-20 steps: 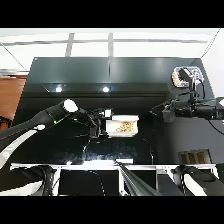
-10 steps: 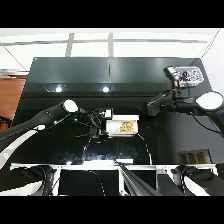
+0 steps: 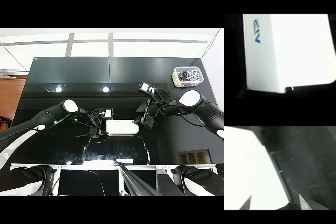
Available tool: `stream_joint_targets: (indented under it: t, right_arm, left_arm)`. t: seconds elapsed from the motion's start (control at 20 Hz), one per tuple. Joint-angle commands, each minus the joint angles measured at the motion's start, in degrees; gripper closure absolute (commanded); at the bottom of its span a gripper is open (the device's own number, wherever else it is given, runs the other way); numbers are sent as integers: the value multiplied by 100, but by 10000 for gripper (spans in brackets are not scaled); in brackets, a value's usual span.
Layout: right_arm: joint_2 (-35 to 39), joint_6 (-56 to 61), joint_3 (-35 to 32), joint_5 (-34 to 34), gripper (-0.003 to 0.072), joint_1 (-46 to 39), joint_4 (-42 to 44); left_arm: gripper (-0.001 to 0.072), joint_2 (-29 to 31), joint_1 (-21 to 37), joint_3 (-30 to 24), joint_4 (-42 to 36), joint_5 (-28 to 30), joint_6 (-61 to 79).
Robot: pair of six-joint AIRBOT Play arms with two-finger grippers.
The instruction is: Fold the box and place the chain.
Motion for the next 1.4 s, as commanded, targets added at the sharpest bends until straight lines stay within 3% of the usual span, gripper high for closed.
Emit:
stream_joint_targets:
  t: [0.0,0.25,0.4,0.5,0.7,0.75,0.8,0.85,1.35]
  right_arm:
    - [-20,-535,4,485,21,26,-11]
    - [-20,-560,0,610,21,31,205]
    - [-24,-562,-24,444,21,205,-79]
    - [-26,-802,-133,179,200,339,-98]
    - [-26,-962,-240,2,201,442,-107]
    - [-26,-962,-238,-4,247,442,-107]
    - [-26,-960,-238,-4,422,442,-103]
    - [-26,-960,-238,-7,444,442,-103]
    - [-26,-942,-238,20,444,442,-101]
  left_arm:
    - [225,-4,0,4,2,-11,2]
    - [225,-4,0,4,2,-15,2]
    - [225,-4,0,4,2,-13,2]
    - [225,-4,0,4,2,-13,4]
    - [225,-4,0,4,2,-15,4]
    - [225,-4,0,4,2,-15,4]
    - [225,-4,0,4,2,-15,4]
    - [225,-4,0,4,2,-22,4]
    - [225,-4,0,4,2,-39,4]
